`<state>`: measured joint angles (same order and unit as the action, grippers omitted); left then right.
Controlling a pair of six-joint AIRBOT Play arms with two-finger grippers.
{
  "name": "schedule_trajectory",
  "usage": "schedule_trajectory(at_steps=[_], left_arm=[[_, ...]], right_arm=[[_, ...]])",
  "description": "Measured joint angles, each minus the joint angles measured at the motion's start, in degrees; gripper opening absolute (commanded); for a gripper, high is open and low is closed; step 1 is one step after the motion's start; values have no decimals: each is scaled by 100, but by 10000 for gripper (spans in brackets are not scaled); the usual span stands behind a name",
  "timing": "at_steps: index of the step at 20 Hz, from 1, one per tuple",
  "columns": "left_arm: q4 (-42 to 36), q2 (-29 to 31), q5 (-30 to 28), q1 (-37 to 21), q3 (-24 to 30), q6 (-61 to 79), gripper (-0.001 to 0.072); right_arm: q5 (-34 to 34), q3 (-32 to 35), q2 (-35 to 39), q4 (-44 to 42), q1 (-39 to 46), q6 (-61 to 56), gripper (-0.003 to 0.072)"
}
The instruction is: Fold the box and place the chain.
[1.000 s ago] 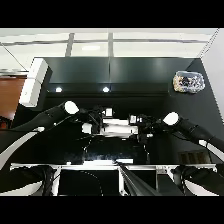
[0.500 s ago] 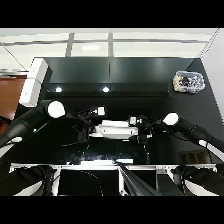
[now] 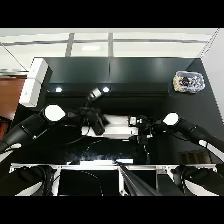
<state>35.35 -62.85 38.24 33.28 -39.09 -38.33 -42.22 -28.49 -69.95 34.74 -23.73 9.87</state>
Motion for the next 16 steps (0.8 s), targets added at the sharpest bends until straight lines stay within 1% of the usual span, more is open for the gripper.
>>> schedule_trajectory(at_steps=[2, 4, 8, 11, 14, 16], left_arm=[[-258, -181, -734, 0, 39, -17, 28], [-409, -481, -966, 0, 57, -28, 27], [-507, -1093, -647, 7, 55, -46, 27], [-538, -1287, -516, 4, 26, -22, 27], [-339, -1263, -229, -61, -76, 39, 27], [-299, -966, -50, -199, -131, 44, 27]], right_arm=[[2, 0, 0, -2, 0, 0, 244], [4, 0, 0, -2, 0, 0, 244], [4, 0, 0, -4, 0, 0, 243], [7, 0, 0, -2, 0, 11, 243], [-13, 0, 0, -4, 0, 7, 244], [-7, 0, 0, -13, 0, -7, 244]])
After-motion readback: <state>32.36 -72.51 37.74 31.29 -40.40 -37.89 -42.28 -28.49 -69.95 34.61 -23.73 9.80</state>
